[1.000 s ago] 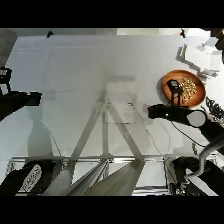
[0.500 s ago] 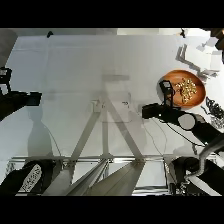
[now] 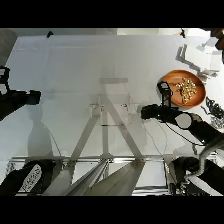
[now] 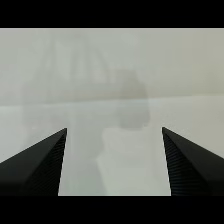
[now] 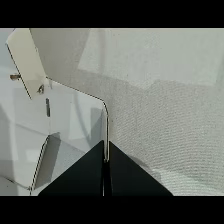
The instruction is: Fold the box and place the chain.
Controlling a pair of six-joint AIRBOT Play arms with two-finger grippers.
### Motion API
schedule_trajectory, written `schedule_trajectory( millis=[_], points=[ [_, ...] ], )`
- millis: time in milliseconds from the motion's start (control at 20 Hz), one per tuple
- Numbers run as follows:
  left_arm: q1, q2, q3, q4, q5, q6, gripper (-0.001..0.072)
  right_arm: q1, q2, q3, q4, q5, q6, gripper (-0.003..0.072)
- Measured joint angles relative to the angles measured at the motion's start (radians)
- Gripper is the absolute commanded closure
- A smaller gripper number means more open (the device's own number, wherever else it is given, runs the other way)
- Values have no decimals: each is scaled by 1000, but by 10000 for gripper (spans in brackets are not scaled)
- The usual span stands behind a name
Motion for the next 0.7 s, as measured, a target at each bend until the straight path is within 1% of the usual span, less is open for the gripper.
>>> schedule_trajectory(
  millis=[150,200,250,300,350,400,450,500,550,600,700],
  points=[
    [-1,0,0,-39,-8,-25,78,0,0,0,0,0,0,671],
    [-1,0,0,-58,-15,-32,173,0,0,0,0,0,0,671],
    [-1,0,0,-74,-28,-36,421,0,0,0,0,0,0,671],
    [-1,0,0,-84,-47,-37,550,0,0,0,0,0,0,671],
    [-3,0,0,-92,-69,-37,545,0,0,0,0,0,0,671],
    [-10,0,0,-100,-97,-35,487,0,0,0,0,0,0,671],
    [-24,0,0,-109,-120,-27,451,0,0,0,0,0,0,671],
    [-47,0,0,-125,-146,-13,494,0,0,0,0,0,0,671],
    [-80,0,3,-136,-179,5,656,0,0,0,0,0,0,671],
    [-118,1,8,-142,-211,23,701,0,0,0,0,0,0,671],
    [-211,1,21,-131,-273,43,697,0,0,0,0,-1,0,671]
  ],
)
